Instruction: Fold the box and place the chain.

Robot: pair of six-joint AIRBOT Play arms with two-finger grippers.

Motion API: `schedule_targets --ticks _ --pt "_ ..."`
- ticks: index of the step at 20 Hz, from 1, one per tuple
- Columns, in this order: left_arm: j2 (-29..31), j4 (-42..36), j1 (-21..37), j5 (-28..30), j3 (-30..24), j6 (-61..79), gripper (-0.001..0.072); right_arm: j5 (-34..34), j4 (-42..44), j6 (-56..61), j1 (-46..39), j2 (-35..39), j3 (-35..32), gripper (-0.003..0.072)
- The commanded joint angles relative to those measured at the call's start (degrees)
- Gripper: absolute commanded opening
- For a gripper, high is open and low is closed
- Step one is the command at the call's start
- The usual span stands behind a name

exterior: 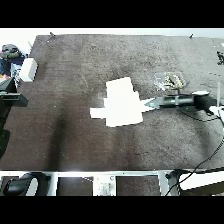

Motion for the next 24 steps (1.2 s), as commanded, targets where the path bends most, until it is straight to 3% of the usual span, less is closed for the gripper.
schedule_targets --ticks 1,5,10,14,15,16,18,24 --pt "0.0 0.0 0.0 0.0 0.0 0.0 0.0011 -21.7 6.0 6.0 12.5 2.3 -1.7 0.0009" --pt "0.0 0.0 0.0 0.0 0.0 0.0 0.0011 -32.1 11.0 6.2 21.0 2.3 -1.6 0.0009" --pt "0.0 0.0 0.0 -0.7 0.3 -0.2 0.0011 -37.2 10.3 4.3 24.8 2.3 -1.6 0.0009" --pt "0.0 0.2 0.0 -7.1 0.3 0.1 0.0019 -40.4 10.3 1.5 24.9 2.3 -1.6 0.0009" --pt "0.0 0.3 0.0 -10.8 0.3 0.1 0.0361 -40.4 10.3 0.9 24.9 2.3 -1.6 0.0009" --pt "-0.4 0.1 0.0 -14.6 0.4 0.1 0.0653 -40.4 10.3 0.5 25.0 2.3 -1.6 0.0009" --pt "-3.1 0.1 0.0 -21.0 0.8 0.5 0.0486 -40.3 10.3 -0.5 25.0 2.3 -1.6 0.0009" --pt "-22.5 0.3 0.0 -29.4 8.3 0.5 0.0486 -38.9 10.3 -3.5 25.0 2.3 -1.6 0.0009"
